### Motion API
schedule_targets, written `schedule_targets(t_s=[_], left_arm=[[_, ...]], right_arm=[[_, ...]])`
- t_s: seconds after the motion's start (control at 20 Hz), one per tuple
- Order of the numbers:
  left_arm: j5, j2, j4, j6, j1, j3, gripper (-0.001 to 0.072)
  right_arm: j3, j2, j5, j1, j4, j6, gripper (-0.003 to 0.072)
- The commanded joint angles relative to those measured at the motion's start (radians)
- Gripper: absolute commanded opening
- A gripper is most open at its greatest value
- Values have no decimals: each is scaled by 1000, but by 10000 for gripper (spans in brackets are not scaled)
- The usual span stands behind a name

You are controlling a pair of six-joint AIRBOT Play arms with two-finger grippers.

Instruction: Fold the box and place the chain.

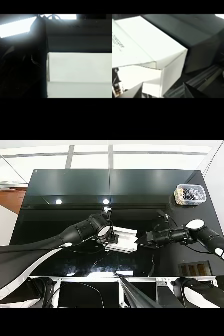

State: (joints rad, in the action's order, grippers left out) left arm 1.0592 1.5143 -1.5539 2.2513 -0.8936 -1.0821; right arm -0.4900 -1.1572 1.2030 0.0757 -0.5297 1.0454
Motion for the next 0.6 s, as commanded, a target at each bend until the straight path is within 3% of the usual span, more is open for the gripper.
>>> schedule_targets(t_s=[0.0, 0.15, 0.3, 0.55], left_arm=[[1, 1, -1, 0, 1, 0, 32], [10, 1, -2, 0, 1, 0, 32], [16, 1, -7, 0, 1, 0, 32], [20, 1, -8, 0, 1, 0, 32]], right_arm=[[-8, 0, -133, 95, -2, 53, 448], [-52, 0, -220, 210, -32, 160, 430], [-106, 0, -291, 322, -220, 397, 430], [-165, 0, -307, 451, -475, 673, 430]])
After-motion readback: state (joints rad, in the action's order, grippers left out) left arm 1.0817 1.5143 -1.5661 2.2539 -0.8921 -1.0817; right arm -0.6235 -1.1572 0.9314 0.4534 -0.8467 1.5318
